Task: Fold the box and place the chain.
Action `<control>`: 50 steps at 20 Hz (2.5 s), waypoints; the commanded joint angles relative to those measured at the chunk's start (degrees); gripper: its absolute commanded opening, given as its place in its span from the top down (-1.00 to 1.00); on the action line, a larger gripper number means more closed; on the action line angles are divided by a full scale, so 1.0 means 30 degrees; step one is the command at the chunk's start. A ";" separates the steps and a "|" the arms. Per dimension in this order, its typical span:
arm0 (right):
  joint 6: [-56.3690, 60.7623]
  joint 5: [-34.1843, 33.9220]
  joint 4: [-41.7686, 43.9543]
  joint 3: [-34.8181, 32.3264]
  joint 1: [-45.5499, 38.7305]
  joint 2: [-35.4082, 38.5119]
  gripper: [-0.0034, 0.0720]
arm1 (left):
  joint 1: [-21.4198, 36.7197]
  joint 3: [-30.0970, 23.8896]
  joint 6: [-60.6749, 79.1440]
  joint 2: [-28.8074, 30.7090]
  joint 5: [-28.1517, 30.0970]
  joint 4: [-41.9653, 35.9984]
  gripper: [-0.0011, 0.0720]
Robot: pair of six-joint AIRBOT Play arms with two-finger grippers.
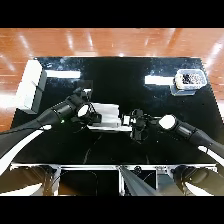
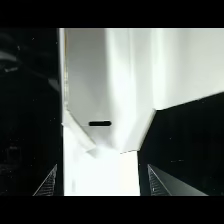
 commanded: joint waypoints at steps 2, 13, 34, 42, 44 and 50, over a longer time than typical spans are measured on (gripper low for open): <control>-0.0656 0.0124 0.0998 0.0015 -0.0044 0.0007 -1.00 | 0.0073 0.0022 0.0750 -0.0007 0.0022 -0.0029 0.91; -0.4612 0.0867 0.5005 0.0015 0.0066 -0.0780 -0.67 | 0.0073 0.0015 0.0554 -0.0007 0.0007 -0.0466 0.91; -0.4816 -0.0452 0.5013 0.0022 0.0554 -0.1195 0.35 | 0.0058 0.0015 0.0423 -0.0007 0.0109 -0.1129 0.91; -0.4889 -0.0488 0.6229 0.0058 0.0554 -0.1209 0.38 | 0.0058 0.0015 0.0430 -0.0007 0.0510 -0.1566 0.91; -0.4903 -0.0466 0.6244 0.0058 0.0554 -0.1217 0.38 | 0.0058 0.0015 0.0430 -0.0007 0.0466 -0.1566 0.91; -0.6761 -0.0532 0.8335 0.0066 0.1188 -0.1574 0.38 | 0.0058 0.0015 0.0430 -0.0007 0.0466 -0.1559 0.91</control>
